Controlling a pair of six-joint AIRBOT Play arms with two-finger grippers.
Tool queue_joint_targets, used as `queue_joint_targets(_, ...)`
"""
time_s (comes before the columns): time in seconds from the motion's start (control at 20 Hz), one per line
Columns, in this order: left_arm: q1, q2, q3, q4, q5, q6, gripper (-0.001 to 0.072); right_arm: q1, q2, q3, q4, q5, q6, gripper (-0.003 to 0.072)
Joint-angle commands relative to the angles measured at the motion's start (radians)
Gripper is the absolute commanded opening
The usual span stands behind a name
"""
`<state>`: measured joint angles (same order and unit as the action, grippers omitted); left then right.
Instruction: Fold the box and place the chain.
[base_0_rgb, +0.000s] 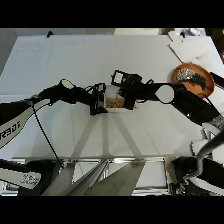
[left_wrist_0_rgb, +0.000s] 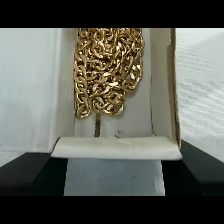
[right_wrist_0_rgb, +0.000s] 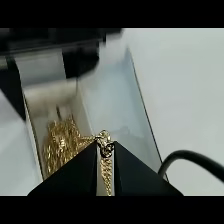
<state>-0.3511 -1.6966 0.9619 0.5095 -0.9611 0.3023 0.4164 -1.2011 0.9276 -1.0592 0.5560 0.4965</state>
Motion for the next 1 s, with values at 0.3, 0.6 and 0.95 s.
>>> queue_joint_targets(0.3,0.000,0.000,0.000,0.000,0.000,0.000,0.0254,0.063,-0.060,0.001,0.087,-0.049,0.004,0.0088)
queue_joint_targets(0.6,0.000,0.000,0.000,0.000,0.000,0.000,0.0254,0.001,0.064,-0.001,0.030,0.005,0.003,0.0375)
queue_joint_targets(0.95,0.000,0.000,0.000,0.000,0.000,0.000,0.0254,-0.288,0.211,-0.158,0.010,0.210,-0.245,0.0422)
